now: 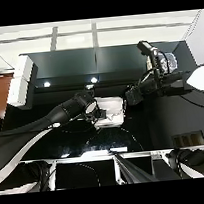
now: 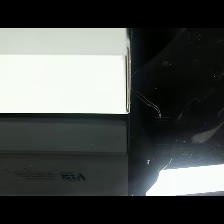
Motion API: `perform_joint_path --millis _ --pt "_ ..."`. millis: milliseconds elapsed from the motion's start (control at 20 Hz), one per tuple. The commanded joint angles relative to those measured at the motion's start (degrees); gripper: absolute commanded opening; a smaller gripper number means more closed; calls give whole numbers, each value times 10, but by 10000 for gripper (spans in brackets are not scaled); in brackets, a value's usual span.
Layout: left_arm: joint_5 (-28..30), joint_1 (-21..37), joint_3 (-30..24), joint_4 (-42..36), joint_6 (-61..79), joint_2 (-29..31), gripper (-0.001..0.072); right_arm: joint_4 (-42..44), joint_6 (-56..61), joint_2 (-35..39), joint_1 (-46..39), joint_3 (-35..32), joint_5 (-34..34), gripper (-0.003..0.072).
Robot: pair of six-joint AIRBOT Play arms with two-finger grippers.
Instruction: Fold the box and place the chain.
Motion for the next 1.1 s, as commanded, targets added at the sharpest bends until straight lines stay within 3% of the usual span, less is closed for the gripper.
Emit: perform_joint_path --millis 0,100,350,850,900,950,1050 --pt "0 0 0 0 0 0 32 -68 53 -7 6 -8 19 8" --pt "1 0 0 0 0 0 32 -53 66 -7 16 -26 22 7" --pt "1 0 0 0 0 0 32 42 54 -36 57 -58 -61 6" --pt "0 0 0 0 0 0 32 44 55 -92 64 -58 -75 18" --pt "0 0 0 0 0 0 32 44 55 -92 64 -58 -75 124" --pt "0 0 0 0 0 0 32 44 55 -92 61 -58 -73 349" --pt "-1 0 0 0 0 0 32 45 65 -87 37 -57 -49 392"
